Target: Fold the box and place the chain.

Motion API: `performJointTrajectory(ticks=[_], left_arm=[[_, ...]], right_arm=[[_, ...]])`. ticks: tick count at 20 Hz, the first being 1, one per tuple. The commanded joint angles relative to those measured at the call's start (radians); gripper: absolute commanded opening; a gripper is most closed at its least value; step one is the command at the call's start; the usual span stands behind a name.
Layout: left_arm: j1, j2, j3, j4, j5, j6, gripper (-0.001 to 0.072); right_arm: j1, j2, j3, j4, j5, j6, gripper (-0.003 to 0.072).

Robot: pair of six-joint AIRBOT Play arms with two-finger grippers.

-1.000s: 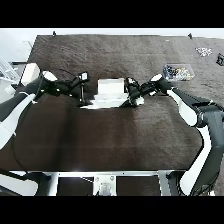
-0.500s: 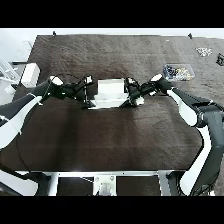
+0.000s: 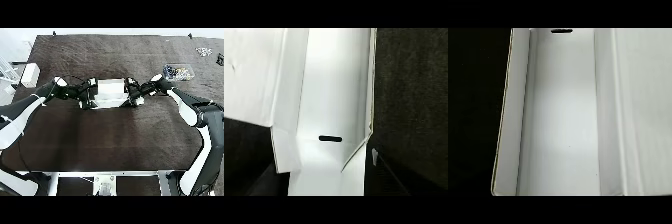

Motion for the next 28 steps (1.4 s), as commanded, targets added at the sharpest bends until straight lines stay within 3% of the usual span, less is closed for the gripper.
performJointTrajectory(ticks=[1,5,6,8,11,14,16,28], left_arm=[[-0.013,0.0,0.0,0.044,0.05,-0.009,0.0623],[-0.013,0.0,0.0,0.078,0.065,-0.028,0.0622],[-0.013,0.0,0.0,0.077,0.07,-0.027,0.0583],[-0.018,0.0,0.0,0.069,0.069,-0.027,0.0582],[-0.028,0.0,0.0,0.064,0.066,-0.027,0.0347],[-0.028,0.0,0.0,0.048,0.06,-0.024,0.0345],[-0.028,0.0,0.0,0.041,0.048,-0.016,0.0219],[-0.03,-0.049,0.029,-0.109,0.07,0.148,0.018]], right_arm=[[0.001,0.0,0.0,0.0,0.0,0.0,0.0546],[0.001,0.0,0.0,0.0,0.0,0.0,0.0546],[0.001,0.0,0.0,0.0,0.0,0.0,0.0546],[0.001,0.0,0.0,0.0,0.0,0.0,0.0546],[0.001,0.0,0.0,0.0,0.0,0.0,0.0546],[0.001,0.0,0.0,0.0,0.0,0.0,0.0546],[0.001,0.0,0.0,0.0,0.0,0.0,0.0546],[0.001,0.0,0.0,0.0,0.0,0.0,0.0546]])
